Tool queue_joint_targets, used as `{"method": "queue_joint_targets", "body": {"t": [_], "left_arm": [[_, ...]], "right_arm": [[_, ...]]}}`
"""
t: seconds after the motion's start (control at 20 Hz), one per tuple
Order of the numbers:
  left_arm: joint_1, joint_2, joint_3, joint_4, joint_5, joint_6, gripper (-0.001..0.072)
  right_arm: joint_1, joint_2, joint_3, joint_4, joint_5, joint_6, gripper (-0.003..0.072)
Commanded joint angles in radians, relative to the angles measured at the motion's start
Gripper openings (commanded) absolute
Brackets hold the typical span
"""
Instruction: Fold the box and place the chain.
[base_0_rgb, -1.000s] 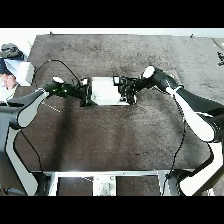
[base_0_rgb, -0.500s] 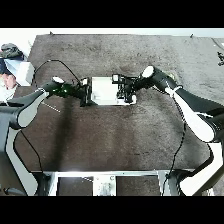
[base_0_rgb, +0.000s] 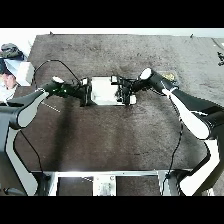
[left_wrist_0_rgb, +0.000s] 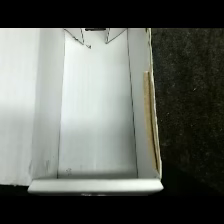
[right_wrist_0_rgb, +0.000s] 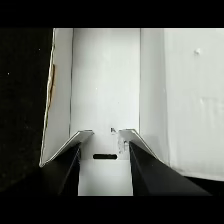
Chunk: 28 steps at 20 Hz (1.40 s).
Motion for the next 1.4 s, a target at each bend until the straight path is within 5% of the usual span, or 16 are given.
{"method": "queue_joint_targets", "body": {"t": [0.0, 0.7, 0.75, 0.8, 1.0, 1.1, 1.15, 1.2, 1.25, 1.35], "left_arm": [[-0.002, 0.001, 0.0, 0.0, 0.002, 0.0, 0.0347], [-0.001, 0.001, 0.0, 0.0, 0.002, 0.0, 0.0346], [-0.001, 0.001, 0.0, 0.0, 0.002, 0.0, 0.0346], [-0.001, 0.001, 0.0, 0.0, 0.002, 0.0, 0.0346], [-0.002, 0.001, 0.0, 0.0, 0.002, 0.0, 0.0347], [-0.002, 0.001, 0.0, 0.0, 0.002, 0.0, 0.0347], [-0.001, 0.001, 0.0, 0.0, 0.002, 0.0, 0.0347], [-0.002, 0.001, 0.0, 0.0, 0.002, 0.0, 0.0347], [-0.002, 0.001, 0.0, 0.0, 0.002, 0.0, 0.0346], [-0.002, 0.001, 0.0, 0.0, 0.002, 0.0, 0.0347]], "right_arm": [[0.001, -0.005, 0.0, 0.046, 0.002, -0.031, 0.0363], [0.001, -0.007, 0.0, 0.054, 0.002, -0.069, 0.0367], [0.001, -0.007, 0.0, 0.053, 0.002, -0.068, 0.0463], [0.001, -0.007, 0.0, 0.053, 0.002, -0.069, 0.0717], [0.001, -0.007, 0.0, 0.052, 0.002, -0.068, 0.0712], [0.001, -0.007, 0.0, 0.048, 0.002, -0.068, 0.0695], [0.001, -0.007, 0.0, 0.03, 0.002, -0.062, 0.05], [0.001, -0.006, 0.001, 0.007, 0.002, -0.038, 0.0397], [-0.001, -0.005, 0.001, -0.026, 0.002, 0.01, 0.0394], [-0.006, 0.002, 0.001, -0.097, 0.009, 0.147, 0.0215]]}}
